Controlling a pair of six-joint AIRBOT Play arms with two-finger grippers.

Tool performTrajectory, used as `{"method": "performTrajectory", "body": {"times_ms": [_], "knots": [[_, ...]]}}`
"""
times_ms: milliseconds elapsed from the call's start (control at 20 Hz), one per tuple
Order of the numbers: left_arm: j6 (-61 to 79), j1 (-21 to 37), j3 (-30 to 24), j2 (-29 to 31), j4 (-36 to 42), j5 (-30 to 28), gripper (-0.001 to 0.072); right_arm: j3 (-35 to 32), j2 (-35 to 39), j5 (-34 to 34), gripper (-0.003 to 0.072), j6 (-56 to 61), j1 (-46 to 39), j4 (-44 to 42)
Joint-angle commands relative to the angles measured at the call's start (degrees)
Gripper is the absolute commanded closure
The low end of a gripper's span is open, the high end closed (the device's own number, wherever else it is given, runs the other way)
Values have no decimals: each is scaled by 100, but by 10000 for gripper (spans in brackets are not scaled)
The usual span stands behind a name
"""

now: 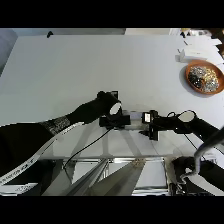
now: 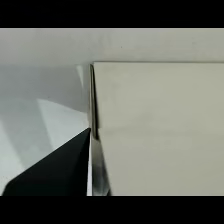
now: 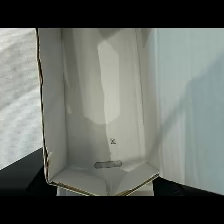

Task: Fold the box and place the chain.

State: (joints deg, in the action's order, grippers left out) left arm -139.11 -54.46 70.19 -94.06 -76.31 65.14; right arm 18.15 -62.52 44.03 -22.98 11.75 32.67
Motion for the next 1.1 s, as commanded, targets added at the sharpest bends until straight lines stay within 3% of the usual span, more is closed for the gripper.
{"method": "performTrajectory", "body": {"times_ms": [0, 200, 400, 450, 600, 650, 800, 1050], "knots": [[-260, -4, 7, -20, -225, -101, 457, 0, 2, 9, 283, 0, -2, 4], [-262, -68, 7, -79, -221, -125, 460, 0, 2, 9, 283, 0, -2, 4], [-262, -210, 7, -190, -214, -107, 609, 0, 2, 9, 283, 0, -2, 4], [-264, -227, 7, -195, -219, -109, 707, -2, 2, 9, 283, 0, -2, 4], [-262, -256, 7, -195, -219, -52, 706, 0, 2, 11, 283, 0, -2, 4], [-258, -269, 7, -192, -219, -17, 701, 0, 2, 11, 283, 0, -2, 4], [-240, -254, 15, -157, -219, -17, 398, -2, 2, 9, 283, 0, -2, 7], [133, -7, 328, -81, -326, 485, 397, 0, 2, 9, 283, 0, -2, 4]]}}
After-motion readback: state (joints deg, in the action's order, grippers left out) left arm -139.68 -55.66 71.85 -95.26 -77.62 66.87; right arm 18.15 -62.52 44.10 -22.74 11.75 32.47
